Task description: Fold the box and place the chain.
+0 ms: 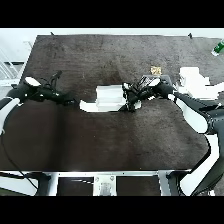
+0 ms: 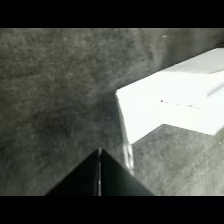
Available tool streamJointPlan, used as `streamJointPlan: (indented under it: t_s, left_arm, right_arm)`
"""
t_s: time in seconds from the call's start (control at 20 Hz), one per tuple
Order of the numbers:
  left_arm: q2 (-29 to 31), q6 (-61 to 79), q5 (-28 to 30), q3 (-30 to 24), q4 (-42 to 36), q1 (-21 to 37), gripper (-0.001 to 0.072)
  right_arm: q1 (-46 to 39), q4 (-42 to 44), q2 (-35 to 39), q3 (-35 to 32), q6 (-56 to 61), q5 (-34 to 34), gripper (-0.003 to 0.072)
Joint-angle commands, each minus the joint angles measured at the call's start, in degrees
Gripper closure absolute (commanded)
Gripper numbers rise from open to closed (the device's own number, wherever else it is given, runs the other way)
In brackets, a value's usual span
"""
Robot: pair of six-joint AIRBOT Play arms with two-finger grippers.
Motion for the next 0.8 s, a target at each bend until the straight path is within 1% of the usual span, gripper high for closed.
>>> streamJointPlan:
  t_s: [0.0, 0.2, 0.4, 0.55, 0.75]
  left_arm:
    - [-3.82, 1.44, 0.87, -0.17, -2.1, -1.64, 0.0693]
    - [-6.64, 1.6, 2.21, -0.76, -4.76, -5.16, 0.0694]
    - [-7.76, 3.08, 3.45, -0.72, -8.13, -7.87, 0.0693]
    - [-7.65, 5.44, 2.99, -0.68, -12.52, -7.93, 0.0692]
    - [-6.12, 9.07, 2.27, -0.13, -15.41, -7.93, 0.0688]
  right_arm:
    - [0.0, 0.02, -0.02, -0.02, 0.02, 0.02, 0.0231]
    - [0.0, 0.02, -0.02, -0.02, 0.02, 0.02, 0.0231]
    - [0.0, 0.02, -0.02, -0.02, 0.02, 0.02, 0.0231]
    - [0.0, 0.02, -0.02, -0.02, 0.02, 0.02, 0.0231]
    - [0.0, 0.02, -0.02, -0.02, 0.02, 0.02, 0.0231]
